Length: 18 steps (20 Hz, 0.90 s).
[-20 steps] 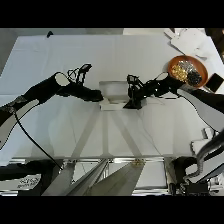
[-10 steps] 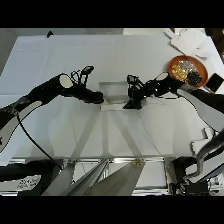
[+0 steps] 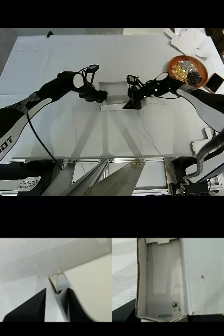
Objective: Fold the box and place the chain.
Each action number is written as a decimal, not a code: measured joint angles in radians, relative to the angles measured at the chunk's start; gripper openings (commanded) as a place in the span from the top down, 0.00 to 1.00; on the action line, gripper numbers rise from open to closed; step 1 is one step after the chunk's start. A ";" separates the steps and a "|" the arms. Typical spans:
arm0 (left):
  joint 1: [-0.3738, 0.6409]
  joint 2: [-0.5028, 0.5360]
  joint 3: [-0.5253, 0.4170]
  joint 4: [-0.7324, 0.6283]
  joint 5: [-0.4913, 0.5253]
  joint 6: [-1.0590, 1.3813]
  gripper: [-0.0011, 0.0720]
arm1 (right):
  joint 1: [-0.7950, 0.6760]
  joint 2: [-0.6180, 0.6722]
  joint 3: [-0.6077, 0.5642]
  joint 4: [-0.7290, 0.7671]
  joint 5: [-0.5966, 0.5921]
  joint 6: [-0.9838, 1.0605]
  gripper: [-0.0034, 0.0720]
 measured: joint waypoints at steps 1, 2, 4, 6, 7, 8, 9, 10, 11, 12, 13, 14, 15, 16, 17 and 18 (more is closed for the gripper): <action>-0.013 -0.014 0.026 0.030 -0.018 -0.042 0.61 | 0.000 0.000 0.000 0.000 0.000 0.000 0.44; -0.026 -0.029 0.051 0.056 -0.040 -0.084 0.61 | 0.000 0.000 0.000 0.000 0.000 0.000 0.44; -0.045 -0.053 0.087 0.091 -0.072 -0.158 0.62 | 0.000 0.000 0.000 0.000 0.000 0.000 0.44; -0.059 -0.073 0.106 0.109 -0.100 -0.221 0.70 | 0.000 0.000 0.000 0.000 0.000 0.000 0.44; -0.063 -0.082 0.111 0.119 -0.112 -0.248 0.71 | 0.000 0.000 0.000 0.000 0.000 0.000 0.44; -0.066 -0.089 0.116 0.125 -0.122 -0.274 0.71 | 0.000 0.000 0.000 0.000 0.000 0.000 0.44; -0.068 -0.095 0.118 0.130 -0.131 -0.295 0.71 | 0.000 0.000 0.000 0.000 0.000 0.000 0.44; -0.070 -0.100 0.120 0.134 -0.133 -0.312 0.71 | 0.000 0.000 0.000 0.000 0.000 0.000 0.44; -0.072 -0.104 0.122 0.138 -0.135 -0.327 0.71 | 0.000 0.000 0.000 0.000 0.000 0.000 0.44; -0.072 -0.109 0.124 0.144 -0.137 -0.341 0.71 | 0.000 0.000 0.000 0.000 0.000 0.000 0.44; -0.073 -0.113 0.124 0.148 -0.143 -0.357 0.71 | 0.000 0.000 0.000 0.000 0.000 0.000 0.44; -0.074 -0.117 0.125 0.152 -0.147 -0.373 0.72 | 0.000 0.000 0.000 0.000 -0.001 0.000 0.44; -0.076 -0.121 0.126 0.154 -0.149 -0.383 0.81 | 0.000 0.000 0.000 0.000 -0.001 0.000 0.44; -0.079 -0.124 0.126 0.156 -0.148 -0.394 0.86 | 0.000 0.000 0.000 0.000 -0.001 0.000 0.44; -0.082 -0.127 0.126 0.161 -0.149 -0.402 0.98 | 0.000 0.000 0.000 0.000 -0.001 0.000 0.44; -0.085 -0.129 0.127 0.163 -0.149 -0.407 0.98 | 0.000 0.000 0.000 0.004 0.004 0.003 0.44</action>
